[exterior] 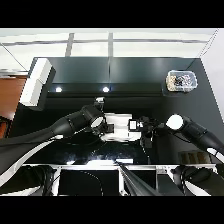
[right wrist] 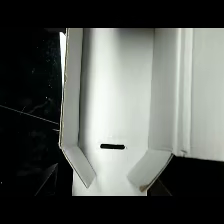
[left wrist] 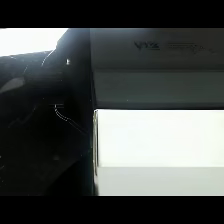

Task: Fold the box and place the chain.

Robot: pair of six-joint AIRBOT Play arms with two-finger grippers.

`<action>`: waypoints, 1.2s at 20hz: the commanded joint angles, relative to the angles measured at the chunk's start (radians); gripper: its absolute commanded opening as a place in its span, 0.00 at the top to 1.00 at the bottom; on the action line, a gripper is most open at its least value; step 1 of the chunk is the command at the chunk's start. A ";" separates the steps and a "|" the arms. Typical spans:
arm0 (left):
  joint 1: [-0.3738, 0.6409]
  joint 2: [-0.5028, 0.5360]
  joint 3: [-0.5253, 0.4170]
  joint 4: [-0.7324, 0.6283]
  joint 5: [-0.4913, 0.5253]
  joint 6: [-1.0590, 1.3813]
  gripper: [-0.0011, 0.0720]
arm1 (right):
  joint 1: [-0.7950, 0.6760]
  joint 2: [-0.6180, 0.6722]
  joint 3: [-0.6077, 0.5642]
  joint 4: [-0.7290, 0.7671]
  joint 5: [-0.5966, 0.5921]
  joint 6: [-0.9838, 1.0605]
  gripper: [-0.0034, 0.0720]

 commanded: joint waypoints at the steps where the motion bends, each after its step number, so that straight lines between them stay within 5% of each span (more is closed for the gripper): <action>1: -0.001 0.001 0.001 0.002 -0.001 0.002 0.95 | 0.006 0.024 0.001 -0.036 0.002 0.028 0.13; 2: 0.000 0.001 0.001 0.002 -0.001 0.002 0.95 | 0.012 0.024 0.001 -0.035 -0.012 0.027 0.13; 3: -0.001 0.001 0.001 0.002 -0.002 0.002 0.95 | 0.018 0.024 0.001 -0.025 -0.028 0.028 0.31; 4: -0.001 0.001 0.001 0.002 -0.002 0.002 0.95 | 0.020 0.023 0.001 -0.008 -0.042 0.028 0.39; 7: 0.000 0.001 0.001 0.002 -0.003 0.002 0.95 | 0.019 0.012 0.001 0.060 -0.044 0.032 0.39; 9: 0.000 0.001 0.001 0.002 -0.002 0.002 0.95 | 0.020 -0.004 0.001 0.085 -0.044 0.051 0.73; 18: 0.000 0.001 0.001 0.002 -0.003 0.002 0.95 | 0.027 -0.060 0.000 0.297 -0.074 0.055 0.73; 24: 0.000 0.001 0.001 0.002 -0.003 0.002 0.95 | 0.057 -0.080 0.000 0.299 -0.095 0.055 0.73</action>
